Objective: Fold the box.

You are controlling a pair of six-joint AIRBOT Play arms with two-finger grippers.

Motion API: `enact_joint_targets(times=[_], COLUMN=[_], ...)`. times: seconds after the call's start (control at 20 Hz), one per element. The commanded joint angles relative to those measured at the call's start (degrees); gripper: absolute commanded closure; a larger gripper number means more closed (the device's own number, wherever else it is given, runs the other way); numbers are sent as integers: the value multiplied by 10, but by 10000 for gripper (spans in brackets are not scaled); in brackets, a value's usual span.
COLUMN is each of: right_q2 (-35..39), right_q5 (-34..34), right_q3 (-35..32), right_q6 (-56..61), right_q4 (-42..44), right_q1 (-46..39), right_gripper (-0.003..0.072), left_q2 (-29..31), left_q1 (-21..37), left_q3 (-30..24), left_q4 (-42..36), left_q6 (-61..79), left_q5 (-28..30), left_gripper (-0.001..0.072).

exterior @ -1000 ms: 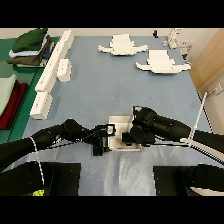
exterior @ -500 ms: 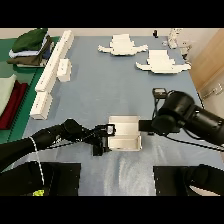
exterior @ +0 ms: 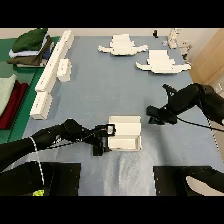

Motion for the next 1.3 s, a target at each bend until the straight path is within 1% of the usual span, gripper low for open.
enact_joint_targets(times=[0.0,0.15,0.25,0.3,0.4,0.5,0.7,0.9,1.05,1.15,1.25], right_q2=[-109,-195,-222,-224,-215,-196,-141,-48,16,44,56], right_q5=[3,-107,-186,-211,-226,-217,-189,-103,-29,10,32], right_q3=[-12,9,22,26,27,27,26,26,26,26,26], right_q6=[-264,-400,-459,-480,-503,-533,-590,-587,-568,-554,-534], right_q4=[278,377,414,414,401,374,360,235,156,112,75], right_q1=[-103,-115,-113,-114,-112,-95,-31,58,128,169,200], right_gripper=[681,681,682,682,680,680,681,680,680,680,681], left_q2=[0,0,0,0,0,0,0,0,0,0,0], left_q1=[0,0,0,0,0,0,0,0,0,0,0], left_q3=[0,0,0,0,0,0,0,0,0,0,0], left_q4=[0,0,0,0,0,0,0,0,0,0,0], left_q6=[0,0,0,0,0,0,0,0,0,0,0], left_q5=[0,0,0,0,0,0,0,0,0,0,0], left_gripper=[199,198,199,198,198,199,199,198,198,199,199])
